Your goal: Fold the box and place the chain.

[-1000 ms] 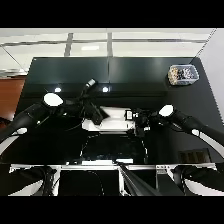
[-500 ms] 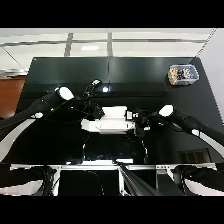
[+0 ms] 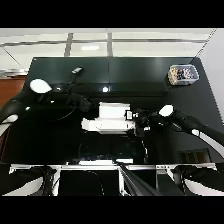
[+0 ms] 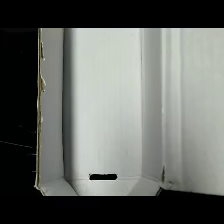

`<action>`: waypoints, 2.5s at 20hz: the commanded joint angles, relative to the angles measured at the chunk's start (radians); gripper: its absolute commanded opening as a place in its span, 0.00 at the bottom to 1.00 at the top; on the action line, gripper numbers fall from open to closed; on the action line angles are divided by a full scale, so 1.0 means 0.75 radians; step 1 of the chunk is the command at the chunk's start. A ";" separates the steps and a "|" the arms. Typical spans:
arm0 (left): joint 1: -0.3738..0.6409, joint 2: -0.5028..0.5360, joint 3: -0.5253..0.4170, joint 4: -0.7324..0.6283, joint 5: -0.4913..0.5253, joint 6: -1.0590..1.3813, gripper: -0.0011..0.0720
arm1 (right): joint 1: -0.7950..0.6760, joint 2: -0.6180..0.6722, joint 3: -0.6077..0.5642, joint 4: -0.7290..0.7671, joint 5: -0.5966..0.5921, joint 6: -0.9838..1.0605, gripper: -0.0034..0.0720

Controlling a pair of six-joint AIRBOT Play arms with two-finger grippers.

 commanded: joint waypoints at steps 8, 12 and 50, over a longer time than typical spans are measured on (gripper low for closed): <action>-0.088 0.113 -0.210 0.375 0.080 1.045 0.98 | 0.001 -0.001 -0.001 0.000 0.001 -0.001 0.66; -0.186 0.097 -0.210 0.468 0.157 1.047 0.98 | 0.001 -0.001 -0.001 0.000 0.001 -0.001 0.66; -0.302 -0.102 -0.192 0.041 0.180 0.944 0.41 | 0.001 -0.001 -0.001 0.000 0.001 -0.001 0.66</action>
